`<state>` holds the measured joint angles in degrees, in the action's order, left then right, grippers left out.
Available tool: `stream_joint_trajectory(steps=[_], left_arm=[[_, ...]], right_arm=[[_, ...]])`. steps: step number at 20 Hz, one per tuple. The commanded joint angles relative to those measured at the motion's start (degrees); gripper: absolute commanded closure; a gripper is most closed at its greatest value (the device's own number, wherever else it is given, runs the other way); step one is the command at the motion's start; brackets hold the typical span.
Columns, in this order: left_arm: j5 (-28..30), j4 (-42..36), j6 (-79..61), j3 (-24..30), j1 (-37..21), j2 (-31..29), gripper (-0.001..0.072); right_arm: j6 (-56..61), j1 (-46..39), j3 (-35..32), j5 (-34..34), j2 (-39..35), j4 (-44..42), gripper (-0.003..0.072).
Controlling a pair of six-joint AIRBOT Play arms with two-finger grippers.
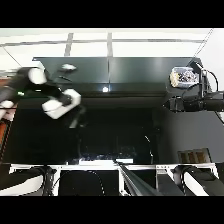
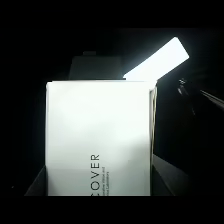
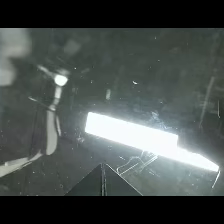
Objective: Fold the box and place the chain.
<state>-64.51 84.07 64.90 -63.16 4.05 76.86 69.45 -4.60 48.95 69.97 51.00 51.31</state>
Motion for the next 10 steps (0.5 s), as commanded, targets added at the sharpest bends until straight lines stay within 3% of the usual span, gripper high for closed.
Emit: stream_joint_trajectory(steps=[1,5,10], left_arm=[[-4.83,3.69,14.62,-0.02,-21.22,-0.96,0.0431],[1.77,-3.06,10.56,-0.11,-34.62,-0.17,0.0414],[15.93,-5.4,-2.08,-0.11,-34.6,3.5,0.0414]], right_arm=[[0.02,0.0,0.07,-1.11,-0.02,-0.02,0.0671],[0.92,0.0,0.07,-1.66,-0.02,-0.02,0.0671],[0.92,0.0,0.07,-2.01,-0.02,-0.02,0.0671]])
